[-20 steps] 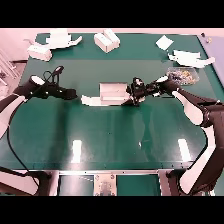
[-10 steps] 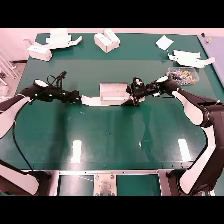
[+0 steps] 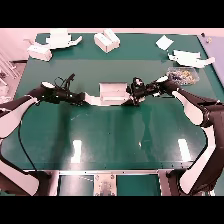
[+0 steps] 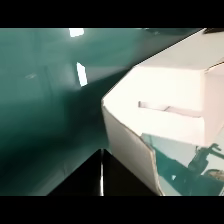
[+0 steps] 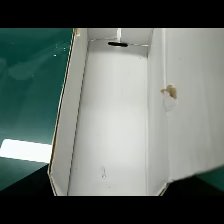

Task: Fold the box and place the chain.

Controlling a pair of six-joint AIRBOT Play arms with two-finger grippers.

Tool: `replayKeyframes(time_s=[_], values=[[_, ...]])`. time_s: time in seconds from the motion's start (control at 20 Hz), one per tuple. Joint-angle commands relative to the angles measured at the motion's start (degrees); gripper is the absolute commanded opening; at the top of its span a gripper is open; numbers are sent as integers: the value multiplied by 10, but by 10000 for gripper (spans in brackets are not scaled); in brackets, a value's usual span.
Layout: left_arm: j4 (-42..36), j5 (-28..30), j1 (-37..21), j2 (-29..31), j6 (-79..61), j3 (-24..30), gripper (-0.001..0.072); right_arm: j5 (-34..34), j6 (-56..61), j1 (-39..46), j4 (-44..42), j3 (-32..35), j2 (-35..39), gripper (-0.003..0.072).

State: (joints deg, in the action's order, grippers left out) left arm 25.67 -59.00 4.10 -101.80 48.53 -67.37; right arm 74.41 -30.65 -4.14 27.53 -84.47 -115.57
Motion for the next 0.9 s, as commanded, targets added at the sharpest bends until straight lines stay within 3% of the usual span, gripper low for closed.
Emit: replayKeyframes(time_s=[0.0, 0.05, 0.1, 0.4, 0.45, 0.6, 0.65, 0.85], values=[[-24, -4, 5, 3, -11, -12, 21, 0, 0, 0, 0, 0, 0, 592], [-28, -3, 5, 7, -17, -14, 22, 0, 0, 0, 0, 0, 0, 592], [-28, -1, 5, 12, -21, -17, 84, 0, 0, 0, 0, 0, 0, 592], [-66, -31, 5, 15, -21, -19, 100, 0, 0, 0, 0, 0, 0, 592], [-70, -31, 5, 15, -21, -19, 151, 0, 0, 0, 0, 0, 0, 592], [-73, -33, 5, 15, -19, -20, 152, 0, 0, 0, 0, 0, 0, 592], [-76, -33, 5, 15, -19, -20, 212, 0, 0, 0, 0, 0, 0, 592], [-78, -37, 5, 15, -20, -35, 222, 0, 0, 0, 0, 0, 0, 592]])
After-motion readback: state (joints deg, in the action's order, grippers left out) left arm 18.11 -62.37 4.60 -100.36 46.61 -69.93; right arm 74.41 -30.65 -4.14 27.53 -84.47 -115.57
